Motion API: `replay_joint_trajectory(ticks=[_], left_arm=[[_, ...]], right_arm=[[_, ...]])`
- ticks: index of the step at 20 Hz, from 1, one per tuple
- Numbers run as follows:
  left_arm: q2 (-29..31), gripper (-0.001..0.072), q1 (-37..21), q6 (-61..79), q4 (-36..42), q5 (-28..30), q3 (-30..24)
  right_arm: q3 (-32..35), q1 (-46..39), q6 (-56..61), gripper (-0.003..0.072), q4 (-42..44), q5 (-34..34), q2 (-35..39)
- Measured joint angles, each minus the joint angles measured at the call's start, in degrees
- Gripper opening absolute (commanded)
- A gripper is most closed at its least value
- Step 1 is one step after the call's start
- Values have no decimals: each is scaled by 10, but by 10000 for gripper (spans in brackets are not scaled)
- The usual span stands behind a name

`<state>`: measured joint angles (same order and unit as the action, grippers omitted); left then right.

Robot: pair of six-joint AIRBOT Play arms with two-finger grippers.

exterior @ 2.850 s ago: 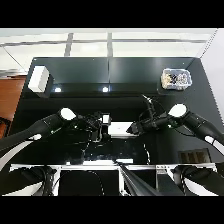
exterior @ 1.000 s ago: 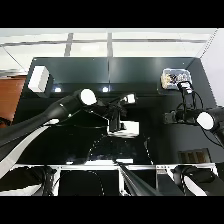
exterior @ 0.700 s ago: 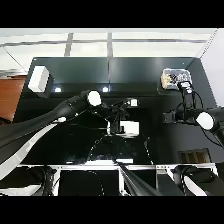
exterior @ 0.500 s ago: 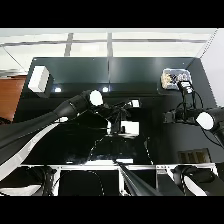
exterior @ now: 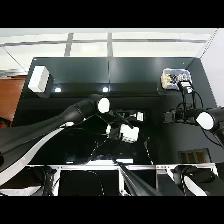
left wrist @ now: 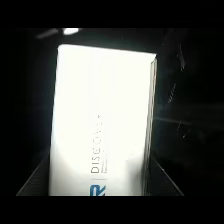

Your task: Fold the box and place the chain.

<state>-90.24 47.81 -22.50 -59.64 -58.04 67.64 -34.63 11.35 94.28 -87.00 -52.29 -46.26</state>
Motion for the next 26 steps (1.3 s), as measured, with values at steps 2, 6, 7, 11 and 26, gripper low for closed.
replay_joint_trajectory(ticks=[2,6,7,11,26], left_arm=[[-3,292,8,-9,-19,5,1],[18,291,5,-53,-52,11,17],[32,292,-3,-70,-57,7,22],[120,292,-70,-174,-82,-26,35],[353,292,-672,-504,-254,-123,-80]], right_arm=[[0,0,0,12,0,0,0],[0,0,0,12,0,-1,0],[0,0,0,12,0,-1,0],[0,0,0,12,0,-2,0],[0,0,0,12,13,3,0]])
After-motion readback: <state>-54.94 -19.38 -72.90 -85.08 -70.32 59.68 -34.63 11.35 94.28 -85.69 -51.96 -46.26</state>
